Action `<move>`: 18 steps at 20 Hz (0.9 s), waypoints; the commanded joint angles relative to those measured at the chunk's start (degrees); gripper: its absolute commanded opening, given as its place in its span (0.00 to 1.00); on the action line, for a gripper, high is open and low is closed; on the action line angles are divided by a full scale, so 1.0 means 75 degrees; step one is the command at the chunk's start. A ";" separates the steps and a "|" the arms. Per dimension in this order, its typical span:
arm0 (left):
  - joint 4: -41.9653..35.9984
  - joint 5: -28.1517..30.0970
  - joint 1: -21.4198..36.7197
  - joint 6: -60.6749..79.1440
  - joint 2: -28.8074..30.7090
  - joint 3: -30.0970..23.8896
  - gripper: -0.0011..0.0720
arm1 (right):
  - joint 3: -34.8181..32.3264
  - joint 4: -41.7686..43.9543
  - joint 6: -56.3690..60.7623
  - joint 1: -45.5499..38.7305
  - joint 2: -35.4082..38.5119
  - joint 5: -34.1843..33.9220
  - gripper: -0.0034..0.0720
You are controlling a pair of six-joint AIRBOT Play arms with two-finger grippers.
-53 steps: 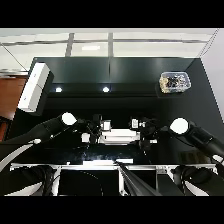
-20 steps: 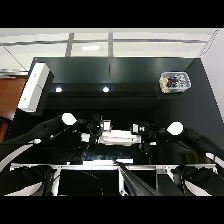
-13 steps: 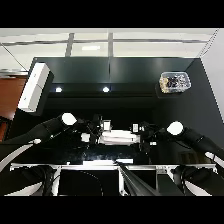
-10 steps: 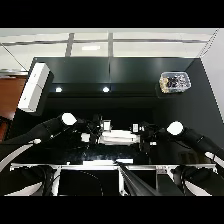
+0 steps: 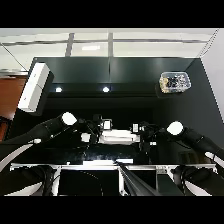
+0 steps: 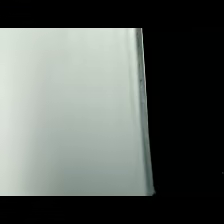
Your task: Fold the box and place the chain.
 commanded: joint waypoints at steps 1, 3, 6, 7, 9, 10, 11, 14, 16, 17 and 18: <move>0.0000 0.0015 0.0009 -0.0050 0.0003 0.0009 0.06 | -0.0003 -0.0064 -0.0006 0.0009 0.0000 0.0079 0.60; 0.0000 -0.0003 0.0009 -0.0064 0.0047 0.0012 0.31 | -0.0003 -0.0064 -0.0009 0.0006 0.0003 0.0085 0.60; 0.0003 0.0009 0.0090 -0.0455 0.0428 0.0015 0.81 | 0.0006 -0.0067 -0.0009 0.0006 0.0029 0.0233 0.60; 0.0015 0.0003 0.0160 -0.0822 0.0632 0.0012 0.95 | 0.0006 -0.0090 -0.0006 0.0006 0.0052 0.0268 0.60; 0.0414 -0.0029 0.0341 -0.1754 0.1137 0.0012 0.99 | 0.0012 -0.0143 -0.0009 0.0006 0.0082 0.0277 0.60; 0.0839 -0.0096 0.0428 -0.2288 0.1437 0.0012 0.99 | 0.0020 -0.0152 -0.0009 0.0009 0.0082 0.0277 0.60; 0.1285 -0.0221 0.0507 -0.2897 0.1722 0.0012 0.99 | 0.0026 -0.0152 -0.0009 0.0009 0.0082 0.0265 0.60; 0.2643 -0.1428 0.0799 -0.5205 0.2454 0.0012 0.97 | 0.0026 -0.0149 -0.0009 0.0009 0.0082 0.0265 0.60; 0.3104 -0.2667 0.0935 -0.6653 0.2661 0.0012 0.93 | 0.0026 -0.0152 -0.0009 0.0009 0.0082 0.0265 0.60; 0.3147 -0.3316 0.0956 -0.7367 0.2664 0.0009 0.79 | 0.0026 -0.0149 -0.0009 0.0009 0.0082 0.0265 0.60; 0.3133 -0.3806 0.0938 -0.7851 0.2649 0.0000 0.45 | 0.0026 -0.0149 -0.0009 0.0009 0.0082 0.0265 0.60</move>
